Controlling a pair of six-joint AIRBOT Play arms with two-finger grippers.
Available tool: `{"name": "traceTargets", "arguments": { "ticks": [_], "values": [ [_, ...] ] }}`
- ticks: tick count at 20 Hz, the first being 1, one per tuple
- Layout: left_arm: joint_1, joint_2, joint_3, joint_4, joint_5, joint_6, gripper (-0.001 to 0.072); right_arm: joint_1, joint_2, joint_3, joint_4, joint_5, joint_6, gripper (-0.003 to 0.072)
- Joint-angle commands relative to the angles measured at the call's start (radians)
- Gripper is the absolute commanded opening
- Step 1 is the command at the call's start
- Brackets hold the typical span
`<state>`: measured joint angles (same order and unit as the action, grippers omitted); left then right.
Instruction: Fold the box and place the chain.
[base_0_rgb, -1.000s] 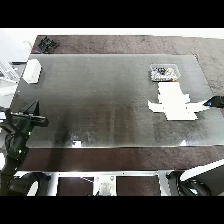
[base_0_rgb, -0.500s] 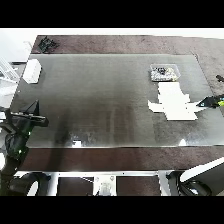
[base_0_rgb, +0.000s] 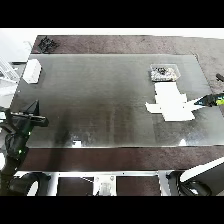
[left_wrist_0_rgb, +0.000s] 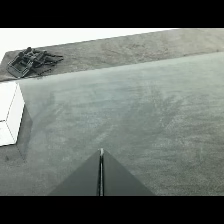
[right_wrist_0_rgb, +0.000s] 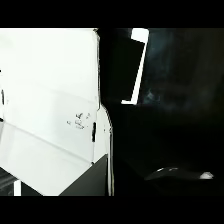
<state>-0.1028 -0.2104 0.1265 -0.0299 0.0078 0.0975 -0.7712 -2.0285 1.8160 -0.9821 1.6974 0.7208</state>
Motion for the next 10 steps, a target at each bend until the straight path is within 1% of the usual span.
{"name": "traceTargets", "arguments": {
  "ticks": [1, 3, 5, 7, 8, 10],
  "values": [
    [0.0, 0.001, 0.0, 0.0, 0.0, 0.0, 0.0021, 0.008, 0.002, -0.056, 0.05, 0.05, 0.005, 0.0004],
    [0.0, 0.001, 0.0, 0.0, 0.0, 0.0, 0.002, 0.024, 0.012, -0.129, 0.126, 0.047, 0.001, 0.0002],
    [0.0, 0.001, 0.0, 0.0, 0.0, 0.0, 0.0021, 0.063, 0.04, -0.221, 0.195, 0.018, -0.017, 0.0002],
    [0.0, 0.001, 0.0, 0.0, 0.0, 0.0, 0.002, 0.129, 0.087, -0.327, 0.241, -0.049, -0.026, 0.0002],
    [0.0, 0.001, 0.0, 0.0, 0.0, 0.0, 0.0021, 0.171, 0.117, -0.383, 0.27, -0.109, -0.024, 0.0002],
    [0.0, 0.001, 0.0, 0.0, 0.0, 0.0, 0.0021, 0.265, 0.179, -0.485, 0.38, -0.209, -0.021, 0.0002]
  ]
}}
